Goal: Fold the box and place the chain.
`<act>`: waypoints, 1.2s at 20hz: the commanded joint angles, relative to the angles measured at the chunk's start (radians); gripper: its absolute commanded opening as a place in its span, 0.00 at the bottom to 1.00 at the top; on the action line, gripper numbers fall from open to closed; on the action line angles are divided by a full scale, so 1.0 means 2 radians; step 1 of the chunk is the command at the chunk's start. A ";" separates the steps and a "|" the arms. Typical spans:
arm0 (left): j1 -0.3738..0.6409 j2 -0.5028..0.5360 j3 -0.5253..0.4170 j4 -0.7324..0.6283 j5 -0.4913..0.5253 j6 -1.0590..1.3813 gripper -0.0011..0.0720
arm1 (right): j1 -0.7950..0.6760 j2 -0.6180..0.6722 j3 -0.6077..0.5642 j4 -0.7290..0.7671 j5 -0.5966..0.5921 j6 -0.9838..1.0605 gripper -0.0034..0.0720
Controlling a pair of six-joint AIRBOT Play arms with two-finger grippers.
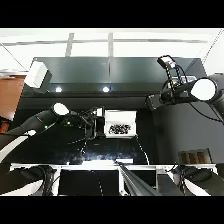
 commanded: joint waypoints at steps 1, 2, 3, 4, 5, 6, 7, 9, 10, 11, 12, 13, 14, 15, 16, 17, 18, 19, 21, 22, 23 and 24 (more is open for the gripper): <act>0.000 -0.004 0.000 -0.019 0.000 0.018 0.98 | 0.000 0.000 0.000 0.000 0.000 0.000 0.98; 0.000 -0.004 0.000 -0.019 0.000 0.018 0.98 | 0.000 0.000 0.000 0.000 0.000 0.000 0.98; 0.000 -0.004 0.000 -0.019 0.000 0.018 0.98 | 0.000 0.000 0.000 0.000 0.000 0.000 0.98; 0.000 -0.004 0.000 -0.019 0.000 0.018 0.98 | 0.000 0.000 0.000 0.000 0.000 0.000 0.98; 0.000 -0.005 0.000 -0.019 0.000 0.018 0.98 | 0.000 0.000 0.000 0.000 0.000 0.000 0.98; -0.002 -0.006 0.000 -0.019 0.002 0.018 0.98 | 0.000 0.000 0.000 0.000 0.000 0.000 0.98; -0.006 -0.008 0.000 -0.019 0.003 0.018 0.98 | 0.000 0.000 0.000 0.000 0.000 0.000 0.98; -0.015 -0.014 0.000 -0.019 0.007 0.018 0.98 | 0.000 0.000 0.000 0.000 0.000 0.000 0.98; -0.021 -0.016 0.001 -0.016 0.015 0.015 0.98 | 0.000 0.000 0.000 0.000 0.000 0.000 0.98; -0.024 -0.015 0.001 -0.015 0.020 0.015 0.98 | 0.000 0.000 0.000 0.000 0.000 0.000 0.98; -0.024 -0.015 0.001 -0.015 0.021 0.014 0.98 | 0.000 0.000 0.000 0.000 0.000 0.000 0.98; -0.024 -0.015 0.001 -0.016 0.025 0.010 0.98 | 0.000 0.000 0.000 0.000 0.000 0.000 0.98; -0.024 -0.015 0.001 -0.017 0.032 0.004 0.98 | 0.000 0.000 0.000 0.000 0.000 0.000 0.98; -0.024 -0.015 0.001 -0.019 0.037 0.001 0.95 | 0.000 0.000 0.000 0.000 0.000 0.000 0.98; -0.024 -0.015 0.001 -0.019 0.040 -0.002 0.92 | 0.000 0.000 0.000 0.000 0.000 0.000 0.98; -0.024 -0.015 0.001 -0.019 0.040 -0.002 0.82 | 0.000 0.000 0.000 0.000 0.000 0.000 0.98; -0.024 -0.015 0.001 -0.019 0.040 -0.002 0.71 | 0.000 0.000 0.000 0.000 0.000 0.000 0.98; -0.024 -0.015 0.001 -0.019 0.039 -0.002 0.67 | 0.000 0.000 0.000 0.000 0.000 0.000 0.98; -0.024 -0.015 0.001 -0.014 0.039 -0.002 0.67 | 0.001 0.000 0.000 0.001 0.000 0.000 0.98; -0.024 -0.015 0.000 -0.012 0.039 -0.002 0.63 | 0.001 -0.001 0.000 0.004 -0.001 0.000 0.98; -0.024 -0.015 0.001 -0.011 0.039 -0.002 0.59 | 0.001 -0.003 0.000 0.015 -0.005 0.000 0.98; -0.024 -0.015 0.001 -0.011 0.038 -0.002 0.58 | 0.001 -0.008 0.000 0.032 -0.006 -0.003 0.98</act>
